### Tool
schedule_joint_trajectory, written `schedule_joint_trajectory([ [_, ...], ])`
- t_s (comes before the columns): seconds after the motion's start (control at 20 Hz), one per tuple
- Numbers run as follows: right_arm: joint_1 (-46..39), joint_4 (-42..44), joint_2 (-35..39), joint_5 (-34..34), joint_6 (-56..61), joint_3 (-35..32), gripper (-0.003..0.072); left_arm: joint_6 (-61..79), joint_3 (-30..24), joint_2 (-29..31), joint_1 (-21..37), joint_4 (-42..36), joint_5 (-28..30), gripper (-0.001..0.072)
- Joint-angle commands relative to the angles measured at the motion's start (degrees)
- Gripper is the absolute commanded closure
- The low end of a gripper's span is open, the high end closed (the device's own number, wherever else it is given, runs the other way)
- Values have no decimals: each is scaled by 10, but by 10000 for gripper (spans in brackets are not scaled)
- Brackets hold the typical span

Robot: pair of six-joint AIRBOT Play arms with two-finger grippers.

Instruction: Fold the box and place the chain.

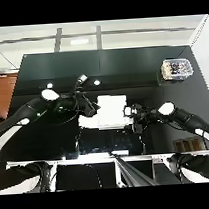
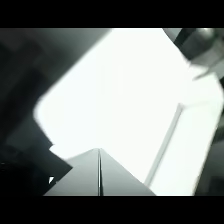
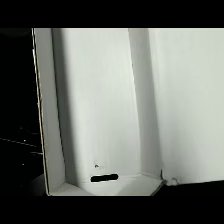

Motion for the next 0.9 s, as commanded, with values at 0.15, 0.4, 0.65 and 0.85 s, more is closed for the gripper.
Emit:
schedule_joint_trajectory([
  [0.15, 1, 0, 0, 0, 0, 0, 676, -9, 35, -45, -33, 96, -13, 680],
  [0.4, 1, 0, 0, 0, 0, 0, 676, -99, 81, -29, -3, 154, -90, 681],
  [0.65, 1, 0, 0, 0, 0, 0, 676, -161, 45, 94, 71, 181, -126, 681],
  [0.85, 1, 0, 0, 0, 0, 0, 676, -9, -46, 149, 89, 96, -129, 363],
])
